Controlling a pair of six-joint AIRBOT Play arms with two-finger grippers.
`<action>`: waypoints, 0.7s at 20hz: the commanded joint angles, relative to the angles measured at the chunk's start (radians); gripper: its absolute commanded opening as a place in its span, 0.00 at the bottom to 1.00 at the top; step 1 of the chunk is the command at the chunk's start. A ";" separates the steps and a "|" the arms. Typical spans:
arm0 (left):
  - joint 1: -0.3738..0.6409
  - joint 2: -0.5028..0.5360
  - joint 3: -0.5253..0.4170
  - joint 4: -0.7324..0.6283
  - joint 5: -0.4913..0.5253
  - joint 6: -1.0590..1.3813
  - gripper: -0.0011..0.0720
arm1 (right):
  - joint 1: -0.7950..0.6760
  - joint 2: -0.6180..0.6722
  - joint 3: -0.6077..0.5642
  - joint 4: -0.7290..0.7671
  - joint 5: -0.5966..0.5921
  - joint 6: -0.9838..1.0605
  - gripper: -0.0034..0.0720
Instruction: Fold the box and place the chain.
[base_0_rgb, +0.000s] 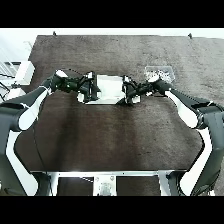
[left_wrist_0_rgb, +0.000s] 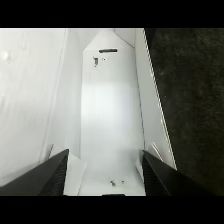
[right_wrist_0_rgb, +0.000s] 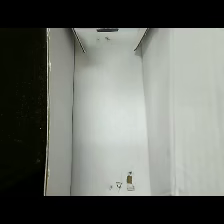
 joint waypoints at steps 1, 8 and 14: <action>0.000 -0.001 0.001 -0.016 0.016 -0.009 0.74 | 0.001 0.000 0.000 0.000 0.002 -0.002 0.67; 0.072 0.038 0.005 -0.012 -0.058 -0.073 0.48 | 0.001 0.000 0.000 0.000 0.002 -0.002 0.67; 0.180 0.067 0.029 -0.019 -0.254 -0.209 0.04 | 0.001 0.000 0.000 0.000 0.002 -0.002 0.67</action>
